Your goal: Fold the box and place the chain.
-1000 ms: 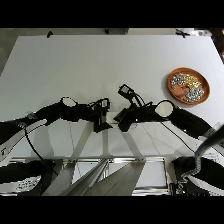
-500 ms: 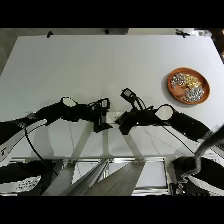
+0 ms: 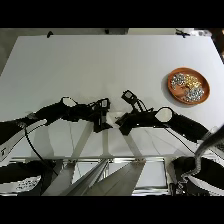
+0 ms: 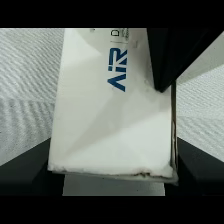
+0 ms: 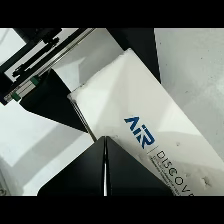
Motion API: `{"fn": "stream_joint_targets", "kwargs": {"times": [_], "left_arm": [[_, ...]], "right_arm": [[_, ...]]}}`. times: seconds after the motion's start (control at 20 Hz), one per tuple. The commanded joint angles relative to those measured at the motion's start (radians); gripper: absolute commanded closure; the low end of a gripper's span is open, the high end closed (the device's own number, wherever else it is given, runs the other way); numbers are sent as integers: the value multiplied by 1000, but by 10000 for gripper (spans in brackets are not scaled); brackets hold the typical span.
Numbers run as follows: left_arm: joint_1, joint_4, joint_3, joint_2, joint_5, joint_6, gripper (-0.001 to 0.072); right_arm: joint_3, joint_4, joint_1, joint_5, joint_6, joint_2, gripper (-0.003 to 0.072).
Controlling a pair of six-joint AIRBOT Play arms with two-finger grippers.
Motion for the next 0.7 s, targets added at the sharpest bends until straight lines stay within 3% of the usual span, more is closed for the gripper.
{"fn": "stream_joint_targets", "kwargs": {"times": [0.0,0.3,0.45,0.65], "left_arm": [[1,0,1,0,-1,0,696],[1,0,1,0,-1,0,696],[1,0,1,0,0,0,696],[1,0,1,0,0,0,696]], "right_arm": [[13,-7,-1,-31,0,23,676],[108,-130,-53,32,119,169,675],[111,-284,-146,207,299,267,676],[111,-723,-247,552,644,294,676]]}}
